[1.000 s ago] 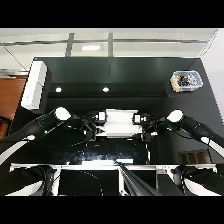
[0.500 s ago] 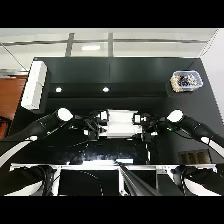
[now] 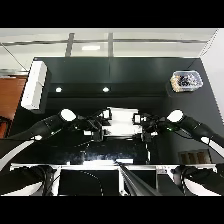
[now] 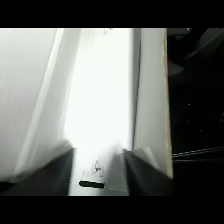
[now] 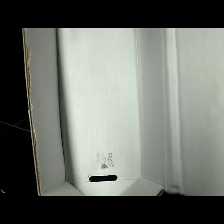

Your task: Fold the box and place the chain.

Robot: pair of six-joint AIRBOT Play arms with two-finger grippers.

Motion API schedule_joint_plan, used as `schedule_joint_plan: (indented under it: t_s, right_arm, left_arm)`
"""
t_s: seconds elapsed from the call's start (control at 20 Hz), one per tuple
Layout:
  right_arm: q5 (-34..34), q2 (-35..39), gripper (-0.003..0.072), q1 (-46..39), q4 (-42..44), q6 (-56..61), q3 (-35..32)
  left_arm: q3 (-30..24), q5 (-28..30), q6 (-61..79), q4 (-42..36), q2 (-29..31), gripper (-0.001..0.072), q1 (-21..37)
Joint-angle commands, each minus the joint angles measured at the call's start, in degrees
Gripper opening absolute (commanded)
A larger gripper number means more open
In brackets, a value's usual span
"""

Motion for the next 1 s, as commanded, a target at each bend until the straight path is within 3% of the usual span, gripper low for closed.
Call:
schedule_joint_plan:
  t_s: [0.0, 0.05, 0.1, 0.2, 0.25, 0.4, 0.6, 0.75, 0.85, 0.95]
  right_arm:
    - [0.00, 0.04, 0.0476, 0.02, 0.04, 0.02, -0.02]
    - [0.00, 0.04, 0.0476, 0.02, 0.04, 0.02, -0.02]
    - [0.02, 0.04, 0.0476, 0.02, 0.04, 0.02, -0.02]
    - [0.00, 0.04, 0.0476, 0.02, 0.04, 0.02, -0.02]
    - [0.00, 0.04, 0.0477, 0.02, 0.04, 0.02, -0.02]
    - [0.00, 0.04, 0.0477, 0.02, 0.04, 0.02, -0.02]
    - [-0.02, 0.04, 0.0477, 0.02, 0.04, 0.02, -0.02]
    - [0.00, 0.04, 0.0477, 0.02, 0.04, 0.02, -0.02]
    - [-0.02, 0.04, 0.0477, 0.02, 0.04, 0.02, -0.02]
    - [0.00, 0.04, 0.0477, 0.02, 0.04, 0.02, -0.02]
  left_arm:
    - [0.07, 0.09, 0.07, 1.29, -0.07, 0.0361, -0.11]
    - [0.09, -0.20, 0.07, 2.86, 0.02, 0.0170, -0.11]
    - [0.15, -0.50, 0.00, 4.00, 0.07, 0.0103, -0.11]
    - [0.15, -0.46, -0.42, 4.39, 0.52, 0.0083, -0.04]
    - [0.17, -0.52, -1.11, 5.70, 1.64, 0.0025, 0.37]
    - [0.11, -0.66, -14.32, 14.64, 8.26, 0.0025, 4.72]
    - [0.11, -4.90, -52.41, 26.14, 15.26, 0.0026, 21.53]
    - [-0.55, -15.30, -68.63, 26.10, 14.45, 0.0026, 34.51]
    - [-2.80, -18.36, -85.26, 26.12, 12.70, 0.0025, 39.89]
    - [-5.14, -20.11, -85.24, 24.41, 10.10, 0.0026, 42.23]
